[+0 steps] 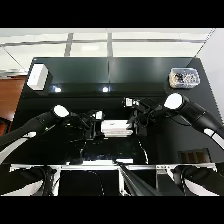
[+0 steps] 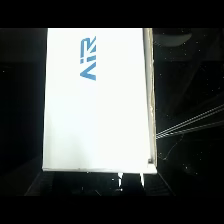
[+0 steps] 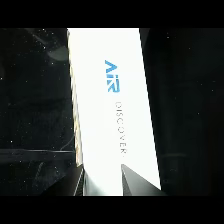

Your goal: Fold the box and place the chain.

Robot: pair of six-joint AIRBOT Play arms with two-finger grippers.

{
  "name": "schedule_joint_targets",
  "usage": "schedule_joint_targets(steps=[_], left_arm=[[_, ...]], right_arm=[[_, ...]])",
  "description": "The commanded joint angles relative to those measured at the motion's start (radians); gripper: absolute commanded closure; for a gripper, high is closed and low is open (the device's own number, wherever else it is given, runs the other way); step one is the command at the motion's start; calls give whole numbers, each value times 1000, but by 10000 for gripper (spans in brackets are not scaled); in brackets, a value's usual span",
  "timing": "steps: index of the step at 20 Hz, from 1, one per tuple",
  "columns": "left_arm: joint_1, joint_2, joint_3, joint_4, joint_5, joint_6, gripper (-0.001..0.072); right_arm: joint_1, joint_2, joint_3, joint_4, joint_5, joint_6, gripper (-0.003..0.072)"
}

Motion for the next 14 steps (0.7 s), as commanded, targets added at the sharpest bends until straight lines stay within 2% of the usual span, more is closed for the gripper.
schedule_joint_targets(steps=[1, 9, 12, 13, 14], left_arm=[[0, 0, 1, 1, 0, 1, 244], [0, 0, 1, 1, 0, 1, 244], [0, 0, 1, 1, -2, 1, 244], [0, 0, 1, 1, -3, 1, 244], [0, 0, 1, 1, -3, 1, 244]], right_arm=[[0, 0, -3, -1, 10, 0, 417], [0, 5, -44, -26, 31, 4, 417], [-12, 54, 10, -25, 87, 186, 420], [-29, 76, 26, -12, 111, 325, 514], [-50, 92, 27, 26, 140, 471, 650]])
